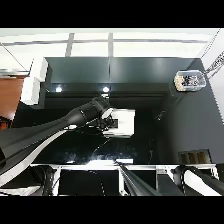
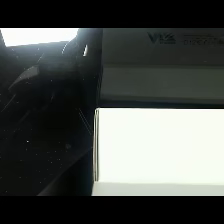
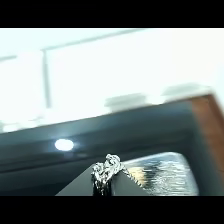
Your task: Fold the box and place the chain.
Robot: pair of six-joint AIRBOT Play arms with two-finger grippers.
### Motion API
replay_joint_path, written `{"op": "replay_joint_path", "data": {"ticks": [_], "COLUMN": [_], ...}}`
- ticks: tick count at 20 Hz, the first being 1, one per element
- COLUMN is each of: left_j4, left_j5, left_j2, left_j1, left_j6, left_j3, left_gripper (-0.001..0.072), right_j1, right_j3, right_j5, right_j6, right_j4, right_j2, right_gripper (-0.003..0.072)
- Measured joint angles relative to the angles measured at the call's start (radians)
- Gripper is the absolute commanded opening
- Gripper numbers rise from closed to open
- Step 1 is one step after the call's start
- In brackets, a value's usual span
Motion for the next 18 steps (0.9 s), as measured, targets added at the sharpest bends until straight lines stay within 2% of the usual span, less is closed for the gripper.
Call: {"op": "replay_joint_path", "data": {"ticks": [4,8,13,18], "left_j4": [0.0,0.0,0.0,0.0], "left_j5": [0.001,0.002,0.003,0.006], "left_j2": [0.0,0.0,0.0,0.0], "left_j1": [0.0,0.0,0.0,0.0], "left_j6": [0.0,0.0,0.0,0.0], "left_j3": [0.0,0.0,0.0,0.0], "left_gripper": [0.0031,0.0031,0.0031,0.0031], "right_j1": [0.018,0.109,0.244,0.379], "right_j3": [-0.019,-0.158,-0.387,-0.593], "right_j5": [0.191,0.33,0.35,0.302], "right_j6": [-0.084,-0.168,-0.219,-0.258], "right_j4": [0.209,0.385,0.55,0.679], "right_j2": [0.074,0.124,0.145,0.148], "right_gripper": [0.0015,0.0015,0.0012,0.0012]}}
